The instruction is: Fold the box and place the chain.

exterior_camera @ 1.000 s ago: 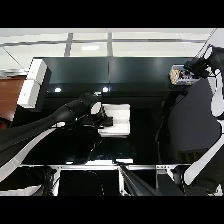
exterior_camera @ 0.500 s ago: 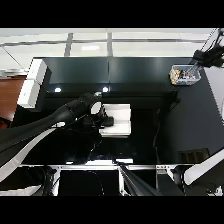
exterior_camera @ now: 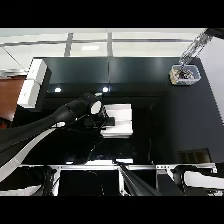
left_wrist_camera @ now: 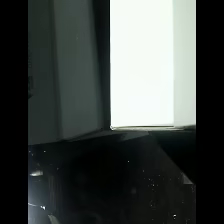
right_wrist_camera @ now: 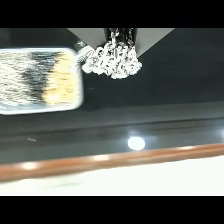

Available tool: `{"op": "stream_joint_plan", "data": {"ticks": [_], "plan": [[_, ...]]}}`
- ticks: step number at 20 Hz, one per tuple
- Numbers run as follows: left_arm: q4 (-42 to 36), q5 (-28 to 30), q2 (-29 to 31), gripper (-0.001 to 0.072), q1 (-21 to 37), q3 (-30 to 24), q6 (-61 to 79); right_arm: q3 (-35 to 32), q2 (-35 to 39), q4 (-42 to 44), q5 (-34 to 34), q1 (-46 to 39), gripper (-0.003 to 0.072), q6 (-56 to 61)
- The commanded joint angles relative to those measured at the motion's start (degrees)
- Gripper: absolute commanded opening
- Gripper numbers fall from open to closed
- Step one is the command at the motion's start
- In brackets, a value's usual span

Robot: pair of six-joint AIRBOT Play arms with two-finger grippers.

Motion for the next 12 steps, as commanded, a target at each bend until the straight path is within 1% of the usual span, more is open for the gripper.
{"op": "stream_joint_plan", "data": {"ticks": [1, 4, 8, 9, 12], "plan": [[-0.4, -0.1, 0.0, 0.0027, 0.0, 0.0, 0.0, -1.3, 7.2, 5.6, 2.3, 3.4, 0.0017, -1.2], [-0.5, -0.2, 0.0, 0.0028, 0.0, 0.0, 0.0, -3.5, 12.6, 5.5, 2.6, 8.0, 0.0017, -1.3], [-0.5, -0.1, 0.0, 0.0027, 0.0, 0.0, 0.0, -3.6, 16.1, 5.6, 3.7, 13.3, 0.0017, -1.3], [-0.5, -0.1, 0.0, 0.0027, 0.0, 0.0, 0.0, -3.6, 16.6, 5.9, 4.9, 14.4, 0.0017, -1.3], [-0.5, -0.1, 0.0, 0.0027, 0.0, 0.0, 0.0, -3.6, 17.0, 9.7, 12.1, 15.8, 0.0017, -1.3]]}}
